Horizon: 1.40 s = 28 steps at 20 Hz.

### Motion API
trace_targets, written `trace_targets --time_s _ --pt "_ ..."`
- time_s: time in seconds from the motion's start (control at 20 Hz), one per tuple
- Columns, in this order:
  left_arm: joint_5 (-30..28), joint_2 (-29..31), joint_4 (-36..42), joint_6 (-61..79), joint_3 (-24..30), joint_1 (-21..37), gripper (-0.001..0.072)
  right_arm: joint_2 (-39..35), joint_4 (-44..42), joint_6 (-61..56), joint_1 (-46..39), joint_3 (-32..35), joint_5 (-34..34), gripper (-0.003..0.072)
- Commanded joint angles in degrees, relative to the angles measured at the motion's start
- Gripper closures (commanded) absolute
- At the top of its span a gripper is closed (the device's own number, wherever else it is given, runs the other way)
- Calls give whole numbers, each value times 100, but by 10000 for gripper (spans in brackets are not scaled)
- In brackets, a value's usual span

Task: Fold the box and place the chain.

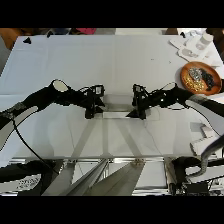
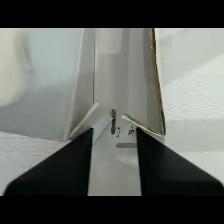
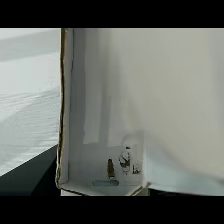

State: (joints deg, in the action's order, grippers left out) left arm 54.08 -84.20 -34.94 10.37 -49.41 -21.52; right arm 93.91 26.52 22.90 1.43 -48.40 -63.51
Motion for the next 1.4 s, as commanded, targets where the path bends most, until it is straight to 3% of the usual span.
trace_targets --time_s 0.0,0.2,0.25,0.3,0.35,0.75,0.9,1.1,1.35 --pt "-31 -4 17 -57 0 7 343 2 4 4 4 -4 -13 254" --pt "-31 -2 2 -57 0 7 390 2 4 4 4 -4 -13 254" --pt "-33 4 -70 -57 0 9 487 2 4 4 4 -4 -13 254" --pt "-28 20 -197 -57 0 22 628 2 4 4 4 -4 -13 254" --pt "-13 66 -363 -57 0 57 704 2 4 2 4 -4 -13 254" --pt "940 1104 -505 -732 0 1215 702 2 4 4 4 -4 -13 254" --pt "977 1539 -894 -2465 0 1705 706 2 4 4 4 -4 -13 254" --pt "1049 1582 -2000 -6240 116 1856 703 2 4 4 4 -4 -13 254" --pt "752 1399 -1963 -7149 905 1552 707 2 4 4 4 -4 -15 254"
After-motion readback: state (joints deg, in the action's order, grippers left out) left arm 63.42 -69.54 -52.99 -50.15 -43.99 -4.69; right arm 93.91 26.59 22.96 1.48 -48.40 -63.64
